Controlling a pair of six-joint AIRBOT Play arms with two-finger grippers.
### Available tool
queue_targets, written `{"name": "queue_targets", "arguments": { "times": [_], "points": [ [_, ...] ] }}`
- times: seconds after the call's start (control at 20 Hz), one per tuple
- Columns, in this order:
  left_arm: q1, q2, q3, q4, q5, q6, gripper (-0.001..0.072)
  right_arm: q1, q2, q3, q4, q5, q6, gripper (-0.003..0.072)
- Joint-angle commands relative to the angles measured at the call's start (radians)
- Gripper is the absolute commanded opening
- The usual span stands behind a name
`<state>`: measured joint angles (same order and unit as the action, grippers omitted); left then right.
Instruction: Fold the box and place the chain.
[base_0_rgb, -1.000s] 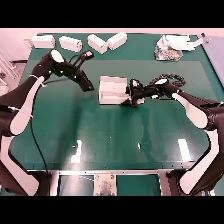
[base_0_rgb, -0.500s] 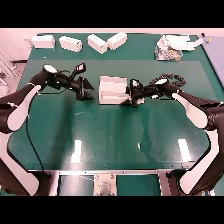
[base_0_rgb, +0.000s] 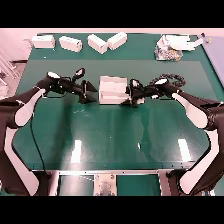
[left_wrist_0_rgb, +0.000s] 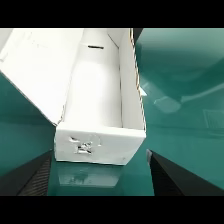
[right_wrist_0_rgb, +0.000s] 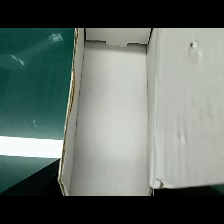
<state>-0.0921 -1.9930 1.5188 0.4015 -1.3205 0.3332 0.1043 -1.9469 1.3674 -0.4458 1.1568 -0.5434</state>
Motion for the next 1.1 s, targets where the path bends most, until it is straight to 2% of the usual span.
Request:
{"name": "queue_targets", "arguments": {
  "times": [0.0,1.05],
  "points": [
    [-0.001,-0.008,0.0,-0.005,0.001,0.025,0.072,0.0,0.0,0.0,0.0,0.0,0.0,0.0476],
    [-0.082,-0.07,0.027,-0.016,0.071,0.064,0.072,0.0,0.0,0.0,0.0,0.0,0.0,0.0476]
  ]
}}
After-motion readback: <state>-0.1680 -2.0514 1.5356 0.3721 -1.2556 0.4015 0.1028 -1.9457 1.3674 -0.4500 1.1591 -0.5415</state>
